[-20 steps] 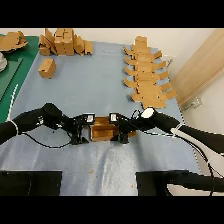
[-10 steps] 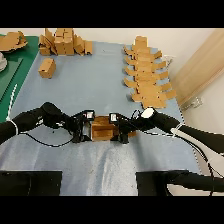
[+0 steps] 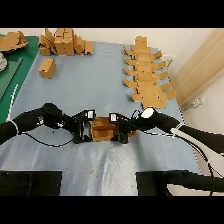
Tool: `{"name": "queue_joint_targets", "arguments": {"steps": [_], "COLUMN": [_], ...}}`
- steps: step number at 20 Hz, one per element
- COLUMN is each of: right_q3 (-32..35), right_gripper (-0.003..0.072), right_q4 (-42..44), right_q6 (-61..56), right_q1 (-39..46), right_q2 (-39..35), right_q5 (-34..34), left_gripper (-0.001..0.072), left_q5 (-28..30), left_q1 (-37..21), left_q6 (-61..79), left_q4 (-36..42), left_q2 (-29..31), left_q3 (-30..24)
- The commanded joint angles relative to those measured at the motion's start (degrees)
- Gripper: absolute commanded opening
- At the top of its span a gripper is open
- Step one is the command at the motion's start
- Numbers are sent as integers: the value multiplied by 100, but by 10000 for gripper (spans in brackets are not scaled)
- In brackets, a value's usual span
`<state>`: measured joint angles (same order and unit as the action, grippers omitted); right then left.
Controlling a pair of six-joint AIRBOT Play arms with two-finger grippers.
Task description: Fold the box.
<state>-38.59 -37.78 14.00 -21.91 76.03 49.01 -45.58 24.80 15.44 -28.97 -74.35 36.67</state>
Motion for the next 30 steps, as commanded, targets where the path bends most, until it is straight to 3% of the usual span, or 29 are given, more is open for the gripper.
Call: {"name": "queue_joint_targets", "arguments": {"steps": [1, 19, 25, 30], "right_q3": [-2, -2, -2, -2], "right_gripper": [581, 581, 581, 581], "right_q4": [-48, -101, -101, -101], "right_q6": [-2, -2, -2, -2], "right_q1": [2, 2, 2, 2], "right_q2": [2, 2, 2, 2], "right_q5": [-2, -2, -2, -4], "left_gripper": [688, 687, 688, 688], "left_q5": [-7, -129, 323, 361], "left_q1": [20, 269, 503, 525], "left_q6": [-210, -651, -824, -953], "left_q4": [-754, -358, -354, -358], "left_q2": [24, 39, 13, -20], "left_q3": [7, 166, 170, 173]}}
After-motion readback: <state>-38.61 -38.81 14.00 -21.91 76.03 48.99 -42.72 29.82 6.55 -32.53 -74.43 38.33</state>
